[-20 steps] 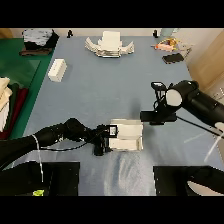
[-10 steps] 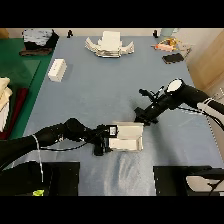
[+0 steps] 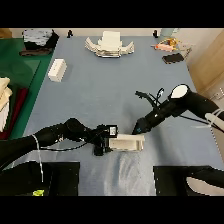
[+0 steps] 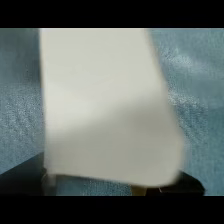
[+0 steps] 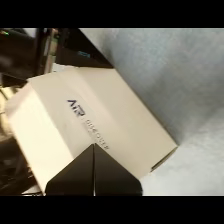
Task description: Fold the box.
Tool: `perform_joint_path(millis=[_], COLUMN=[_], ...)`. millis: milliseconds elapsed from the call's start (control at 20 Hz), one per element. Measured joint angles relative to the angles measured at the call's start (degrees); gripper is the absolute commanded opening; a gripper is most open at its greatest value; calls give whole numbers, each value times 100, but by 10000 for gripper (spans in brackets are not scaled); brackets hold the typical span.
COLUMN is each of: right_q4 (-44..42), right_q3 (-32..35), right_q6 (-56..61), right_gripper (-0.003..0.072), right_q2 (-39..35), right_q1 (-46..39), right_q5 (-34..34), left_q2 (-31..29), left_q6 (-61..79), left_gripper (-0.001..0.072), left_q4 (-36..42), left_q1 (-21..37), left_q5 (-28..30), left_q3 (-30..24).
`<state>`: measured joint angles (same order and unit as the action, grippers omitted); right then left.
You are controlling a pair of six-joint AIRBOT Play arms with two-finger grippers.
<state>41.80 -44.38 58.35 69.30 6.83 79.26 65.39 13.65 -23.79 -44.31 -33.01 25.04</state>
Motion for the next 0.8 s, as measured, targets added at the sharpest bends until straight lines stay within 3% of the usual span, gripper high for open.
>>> perform_joint_path(millis=[200, 400, 800], right_q4=[195, 328, 1342], right_q3=[922, 1438, 1633], right_q6=[-656, -1102, -1322], right_gripper=[5, 4, 5], right_q2=[-935, -1740, -2387], right_q1=[737, 1526, 2874], right_q5=[-1495, -2717, -3600], left_q2=[0, 0, 0], left_q6=[2, 0, 2], left_gripper=[502, 502, 501], left_q4=[0, 0, 0], left_q1=[0, 0, 0], left_q5=[0, -2, 0], left_q3=[0, 0, 0])
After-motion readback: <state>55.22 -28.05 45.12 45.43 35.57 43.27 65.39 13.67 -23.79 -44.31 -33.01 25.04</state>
